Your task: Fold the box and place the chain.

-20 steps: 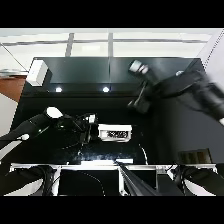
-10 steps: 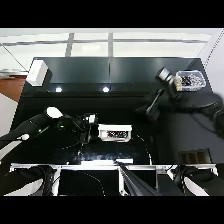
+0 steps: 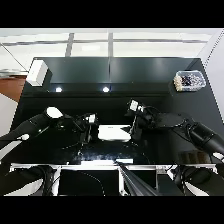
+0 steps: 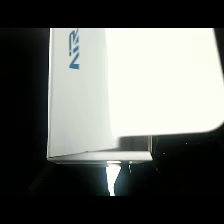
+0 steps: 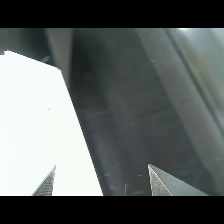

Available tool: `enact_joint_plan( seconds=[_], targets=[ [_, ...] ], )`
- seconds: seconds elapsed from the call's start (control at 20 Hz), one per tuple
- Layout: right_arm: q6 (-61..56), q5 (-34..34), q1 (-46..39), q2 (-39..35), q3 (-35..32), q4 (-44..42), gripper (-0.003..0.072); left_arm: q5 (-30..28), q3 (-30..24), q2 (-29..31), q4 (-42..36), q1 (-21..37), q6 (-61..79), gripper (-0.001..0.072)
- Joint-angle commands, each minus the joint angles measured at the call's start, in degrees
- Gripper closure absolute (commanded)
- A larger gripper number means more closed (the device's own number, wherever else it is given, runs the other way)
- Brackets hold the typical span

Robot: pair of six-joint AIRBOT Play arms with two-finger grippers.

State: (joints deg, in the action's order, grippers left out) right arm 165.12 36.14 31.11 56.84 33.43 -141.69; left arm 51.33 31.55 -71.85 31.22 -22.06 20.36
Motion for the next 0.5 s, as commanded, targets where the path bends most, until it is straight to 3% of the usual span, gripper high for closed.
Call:
enact_joint_plan(
  seconds=[0.0, 0.45],
  targets=[
    [0.5, 2.8, 0.9, 0.1, -0.2, -0.1, -0.0008, -0.1, 0.0, 0.0, 0.0, 0.0, 0.0, 0.0227],
    [-0.2, 7.5, 0.9, -1.3, 1.5, 1.9, -0.0009, -0.1, 0.0, 0.0, 0.0, 0.0, 0.0, 0.0227]
  ],
)
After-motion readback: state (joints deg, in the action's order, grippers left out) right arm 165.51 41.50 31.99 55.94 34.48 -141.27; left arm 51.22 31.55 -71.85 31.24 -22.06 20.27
